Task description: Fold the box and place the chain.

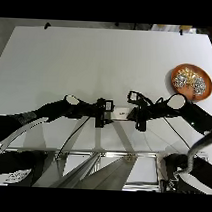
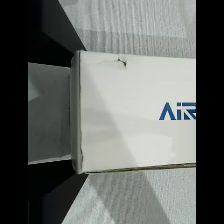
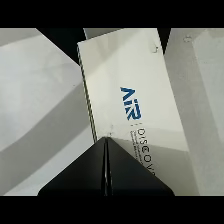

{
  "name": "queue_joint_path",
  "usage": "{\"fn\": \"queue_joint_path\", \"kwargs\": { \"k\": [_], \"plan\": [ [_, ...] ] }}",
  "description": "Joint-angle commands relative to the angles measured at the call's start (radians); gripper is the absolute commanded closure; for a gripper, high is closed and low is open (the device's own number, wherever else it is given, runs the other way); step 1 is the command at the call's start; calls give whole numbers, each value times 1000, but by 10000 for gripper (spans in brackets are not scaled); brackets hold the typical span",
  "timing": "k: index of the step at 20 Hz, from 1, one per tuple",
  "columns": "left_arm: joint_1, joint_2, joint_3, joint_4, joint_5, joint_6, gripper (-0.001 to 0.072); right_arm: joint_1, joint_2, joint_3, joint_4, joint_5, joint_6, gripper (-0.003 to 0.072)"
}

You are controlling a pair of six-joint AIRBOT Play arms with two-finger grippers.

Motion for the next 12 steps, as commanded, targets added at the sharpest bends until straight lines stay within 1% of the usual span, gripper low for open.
{"fn": "queue_joint_path", "kwargs": {
  "k": [1,3,5,7,8,9,10,11,12],
  "plan": [
    [0,0,0,-3,3,-2,398,0,0,-11,-8,-6,3,671],
    [0,0,0,-3,3,-2,398,0,32,-9,-6,-14,11,671],
    [0,0,0,-3,3,-2,398,-15,109,1,-6,-28,79,671],
    [0,0,0,-3,3,-2,398,-79,212,10,-11,-21,182,671],
    [0,0,0,-3,3,-2,398,-130,266,10,-34,-10,269,671],
    [0,0,0,-3,3,-2,398,-185,311,10,-88,18,363,671],
    [0,0,0,-3,3,-2,398,-240,346,10,-179,43,491,671],
    [0,0,0,-3,2,-1,398,-286,362,10,-275,58,656,671],
    [0,0,0,-3,2,-2,398,-322,363,10,-401,73,868,671]
  ]
}}
